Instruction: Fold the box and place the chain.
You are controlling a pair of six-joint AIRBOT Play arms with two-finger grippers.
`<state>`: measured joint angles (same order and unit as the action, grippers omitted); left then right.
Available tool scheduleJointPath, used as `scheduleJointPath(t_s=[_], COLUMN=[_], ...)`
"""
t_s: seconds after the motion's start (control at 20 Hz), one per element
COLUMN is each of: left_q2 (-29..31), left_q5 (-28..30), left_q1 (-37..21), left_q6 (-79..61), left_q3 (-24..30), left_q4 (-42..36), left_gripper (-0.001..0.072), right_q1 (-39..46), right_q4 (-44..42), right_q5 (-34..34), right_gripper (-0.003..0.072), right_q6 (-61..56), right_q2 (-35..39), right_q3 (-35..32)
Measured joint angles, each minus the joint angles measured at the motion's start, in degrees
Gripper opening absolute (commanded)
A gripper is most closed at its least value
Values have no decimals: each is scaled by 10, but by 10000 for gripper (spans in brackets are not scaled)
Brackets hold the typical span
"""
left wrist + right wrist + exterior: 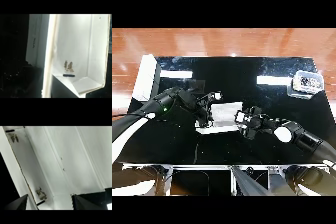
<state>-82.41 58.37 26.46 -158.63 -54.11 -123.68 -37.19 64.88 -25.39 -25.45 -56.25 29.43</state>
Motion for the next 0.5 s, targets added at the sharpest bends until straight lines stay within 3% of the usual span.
scheduleJointPath(t_s=[0.5], left_q2=[0], left_q5=[-27], left_q1=[0], left_q6=[1], left_q3=[0], left_q4=[8], left_gripper=[23], right_q1=[90], right_q4=[-153], right_q5=[-68], right_gripper=[716], right_q6=[196], right_q2=[-13], right_q3=[11])
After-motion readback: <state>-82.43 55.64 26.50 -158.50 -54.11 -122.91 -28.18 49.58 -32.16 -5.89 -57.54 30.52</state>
